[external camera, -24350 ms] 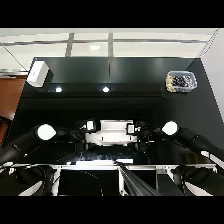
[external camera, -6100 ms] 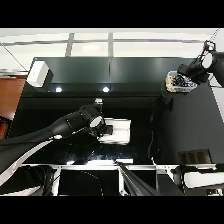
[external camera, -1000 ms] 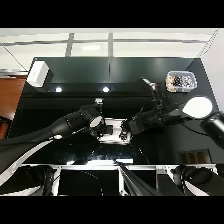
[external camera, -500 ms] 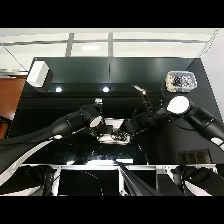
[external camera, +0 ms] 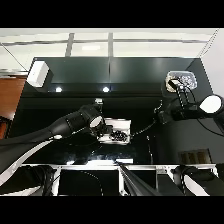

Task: Fold the box and place the chain.

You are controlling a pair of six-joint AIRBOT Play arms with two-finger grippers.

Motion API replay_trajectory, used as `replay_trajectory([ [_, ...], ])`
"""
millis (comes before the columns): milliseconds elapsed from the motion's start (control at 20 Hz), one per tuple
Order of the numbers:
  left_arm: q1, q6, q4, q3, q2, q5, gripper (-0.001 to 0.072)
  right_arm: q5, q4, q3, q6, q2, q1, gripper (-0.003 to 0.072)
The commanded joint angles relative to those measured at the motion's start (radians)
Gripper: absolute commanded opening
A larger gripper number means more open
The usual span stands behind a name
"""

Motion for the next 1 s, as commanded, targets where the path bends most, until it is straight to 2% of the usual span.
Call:
replay_trajectory([
  [0,0.0,0.0,0.0,0.0,-0.001,0.002,0.0031,-0.227,-0.1,-0.084,0.025,-0.018,-0.003,0.072],
  [200,0.0,0.0,0.0,0.0,-0.001,0.002,0.0031,-0.417,-0.114,-0.096,0.075,-0.087,0.091,0.072],
  [300,0.0,0.0,0.0,0.0,-0.001,0.002,0.0031,-0.465,-0.228,-0.096,0.075,-0.121,0.158,0.0716],
  [350,0.0,0.0,0.0,0.0,-0.001,0.002,0.0032,-0.474,-0.261,-0.096,0.086,-0.136,0.182,0.0574],
  [400,0.0,0.0,0.0,0.0,-0.001,0.002,0.0031,-0.476,-0.273,-0.096,0.101,-0.146,0.193,0.0483],
  [650,0.0,0.0,0.0,0.0,-0.001,0.002,0.0032,-0.438,-0.372,-0.096,0.355,-0.186,0.193,0.048],
  [950,0.0,0.0,0.0,0.0,-0.001,0.002,0.0031,-0.407,-0.369,-0.096,0.37,-0.206,0.193,0.048],
])
